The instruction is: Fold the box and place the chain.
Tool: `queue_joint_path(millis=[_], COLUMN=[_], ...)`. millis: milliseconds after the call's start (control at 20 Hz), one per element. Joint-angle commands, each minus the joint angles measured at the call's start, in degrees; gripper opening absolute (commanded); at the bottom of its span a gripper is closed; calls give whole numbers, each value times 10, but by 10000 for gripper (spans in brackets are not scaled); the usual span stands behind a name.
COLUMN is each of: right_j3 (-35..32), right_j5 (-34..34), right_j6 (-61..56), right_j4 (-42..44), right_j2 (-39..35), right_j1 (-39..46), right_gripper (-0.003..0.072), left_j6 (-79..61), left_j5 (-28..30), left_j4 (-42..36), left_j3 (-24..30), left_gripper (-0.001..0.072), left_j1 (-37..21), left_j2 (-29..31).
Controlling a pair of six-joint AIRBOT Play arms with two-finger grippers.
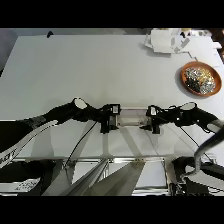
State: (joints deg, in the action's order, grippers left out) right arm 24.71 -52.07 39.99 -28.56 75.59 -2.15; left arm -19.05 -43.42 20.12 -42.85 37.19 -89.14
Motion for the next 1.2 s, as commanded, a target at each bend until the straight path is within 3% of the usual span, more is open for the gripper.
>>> queue_joint_path(millis=[0,250,300,350,400,600,750,1000,1150], right_j3=[1,1,1,1,1,1,1,1,1], right_j5=[1,-8,-15,-13,-12,-7,-4,-23,-43], right_j6=[8,7,-3,-13,-21,-80,-166,-414,-466], right_j4=[0,-2,0,1,0,-35,-130,-310,-326], right_j2=[0,0,0,0,-1,-42,-100,-177,-216], right_j1=[0,0,0,0,0,1,1,1,1], right_gripper=[456,457,507,691,703,703,702,691,682], left_j6=[0,0,0,0,0,0,0,0,0], left_j5=[-1,-1,-1,-1,-1,-1,-1,-1,-1], left_j4=[0,0,0,0,0,0,0,0,0], left_j3=[0,0,0,0,0,0,0,0,0], left_gripper=[141,141,141,141,141,141,141,141,141], left_j1=[0,0,0,0,0,0,0,0,0], left_j2=[0,0,0,0,0,0,0,0,0])
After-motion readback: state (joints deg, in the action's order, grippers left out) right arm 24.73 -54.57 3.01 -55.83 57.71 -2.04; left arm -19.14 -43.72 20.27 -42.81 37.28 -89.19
